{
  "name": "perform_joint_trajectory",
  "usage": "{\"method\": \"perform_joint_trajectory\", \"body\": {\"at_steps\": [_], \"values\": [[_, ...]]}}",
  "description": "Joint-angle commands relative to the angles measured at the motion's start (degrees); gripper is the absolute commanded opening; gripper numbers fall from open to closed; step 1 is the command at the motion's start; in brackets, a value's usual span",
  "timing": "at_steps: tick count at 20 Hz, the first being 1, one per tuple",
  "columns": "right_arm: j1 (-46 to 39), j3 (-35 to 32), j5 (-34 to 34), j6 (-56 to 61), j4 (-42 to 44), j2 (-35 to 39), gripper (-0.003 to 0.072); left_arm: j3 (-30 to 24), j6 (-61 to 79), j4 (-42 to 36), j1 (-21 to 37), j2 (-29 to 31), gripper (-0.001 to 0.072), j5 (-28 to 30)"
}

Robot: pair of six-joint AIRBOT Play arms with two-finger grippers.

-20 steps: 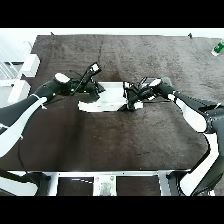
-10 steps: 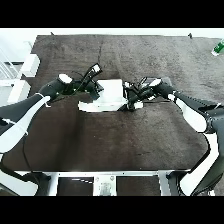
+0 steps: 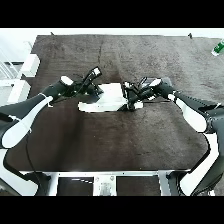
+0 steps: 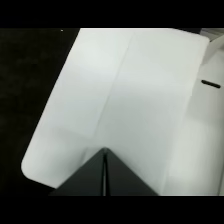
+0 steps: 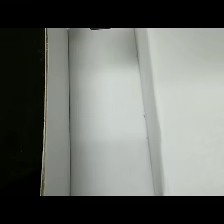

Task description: Fold the box and place the chain.

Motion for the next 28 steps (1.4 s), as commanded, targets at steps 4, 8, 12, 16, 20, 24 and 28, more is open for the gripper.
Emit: {"method": "perform_joint_trajectory", "body": {"at_steps": [4,8,12,16,20,24,28], "values": [[0.1,0.0,0.0,0.0,0.0,0.0,0.0545,0.0,0.0,1.9,-0.2,-0.2,0.0023,-0.5],[0.1,0.0,0.0,0.0,0.0,0.0,0.0544,0.3,0.0,2.1,0.1,-0.2,0.0024,-0.3],[0.1,0.0,0.0,0.0,0.0,0.0,0.0545,3.6,0.0,2.4,2.9,1.7,0.0025,-6.4],[0.1,0.0,0.0,0.0,0.0,0.0,0.0545,5.2,0.5,4.6,7.6,6.2,0.0027,-18.9],[0.1,0.0,0.0,0.0,0.0,0.0,0.0544,5.2,-0.5,17.9,8.4,8.4,0.0709,-24.9],[0.1,0.0,0.0,0.0,0.0,0.0,0.0545,4.0,0.3,22.2,6.7,7.8,0.0710,-26.6],[0.1,0.0,0.0,0.0,0.0,0.0,0.0544,4.0,0.0,24.1,3.5,5.4,0.0709,-24.3]]}}
